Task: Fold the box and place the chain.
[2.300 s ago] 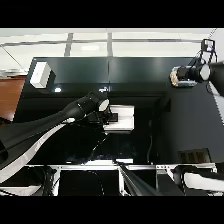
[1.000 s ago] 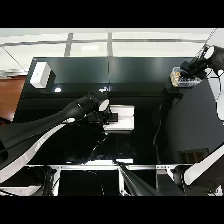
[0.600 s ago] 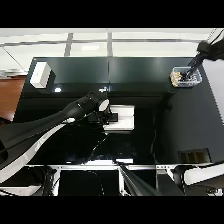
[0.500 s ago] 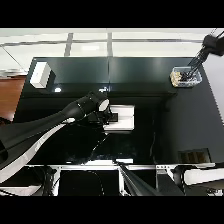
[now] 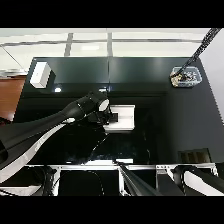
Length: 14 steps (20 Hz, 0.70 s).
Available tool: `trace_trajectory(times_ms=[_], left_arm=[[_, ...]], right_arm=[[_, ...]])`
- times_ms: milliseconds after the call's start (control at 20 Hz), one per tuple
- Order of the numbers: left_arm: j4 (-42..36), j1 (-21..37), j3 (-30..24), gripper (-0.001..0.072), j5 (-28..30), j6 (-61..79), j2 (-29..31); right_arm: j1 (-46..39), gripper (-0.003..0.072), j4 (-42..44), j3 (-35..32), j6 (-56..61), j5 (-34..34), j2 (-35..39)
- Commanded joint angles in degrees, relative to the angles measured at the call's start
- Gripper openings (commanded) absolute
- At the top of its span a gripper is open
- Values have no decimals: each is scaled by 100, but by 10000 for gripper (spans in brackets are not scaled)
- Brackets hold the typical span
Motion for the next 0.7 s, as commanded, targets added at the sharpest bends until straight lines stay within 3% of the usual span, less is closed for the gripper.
trace_trajectory(times_ms=[0, 150, 300, 450, 650], left_arm=[[2, 2, 7, 26, 50, 0, 2], [0, 2, 7, 26, 50, 0, 2], [0, 2, 7, 26, 42, 2, 2], [0, 2, 7, 26, 44, 2, 2], [2, 2, 7, 26, 50, 2, 2]], right_arm=[[354, 13, 385, -2, -85, 28, 581], [732, 13, 442, -2, -83, 284, 774], [1064, 14, 769, -2, -83, 1351, 774], [1554, 14, 763, -2, -55, 1998, 772], [2155, 14, 763, -2, 72, 2072, 754]])
